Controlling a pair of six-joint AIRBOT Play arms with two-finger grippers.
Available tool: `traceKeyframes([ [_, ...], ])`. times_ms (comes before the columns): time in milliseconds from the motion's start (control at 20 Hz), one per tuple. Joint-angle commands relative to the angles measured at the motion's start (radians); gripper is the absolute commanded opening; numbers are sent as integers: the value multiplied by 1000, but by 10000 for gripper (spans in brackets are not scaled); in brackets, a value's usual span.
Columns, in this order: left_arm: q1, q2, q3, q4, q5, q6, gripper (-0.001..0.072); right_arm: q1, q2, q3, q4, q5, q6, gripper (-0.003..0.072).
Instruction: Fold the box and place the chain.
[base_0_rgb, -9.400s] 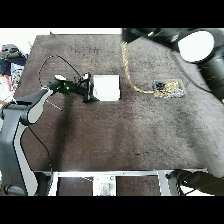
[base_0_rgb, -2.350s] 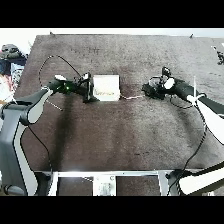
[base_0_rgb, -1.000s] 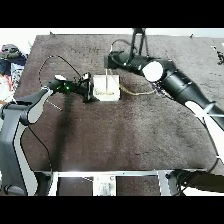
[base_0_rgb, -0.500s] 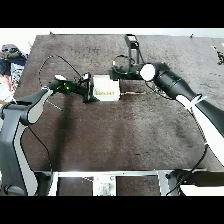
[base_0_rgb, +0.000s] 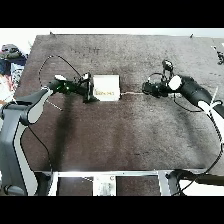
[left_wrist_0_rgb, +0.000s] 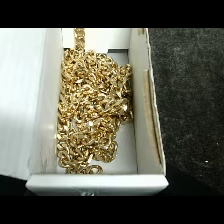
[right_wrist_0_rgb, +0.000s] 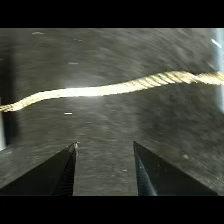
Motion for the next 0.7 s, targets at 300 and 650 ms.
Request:
traceKeyframes([
  [300,0,-1,0,0,0,0,206,-46,-135,-65,22,-278,211,398],
  [650,0,-1,0,0,0,0,206,-47,-212,1,28,-308,258,282],
])
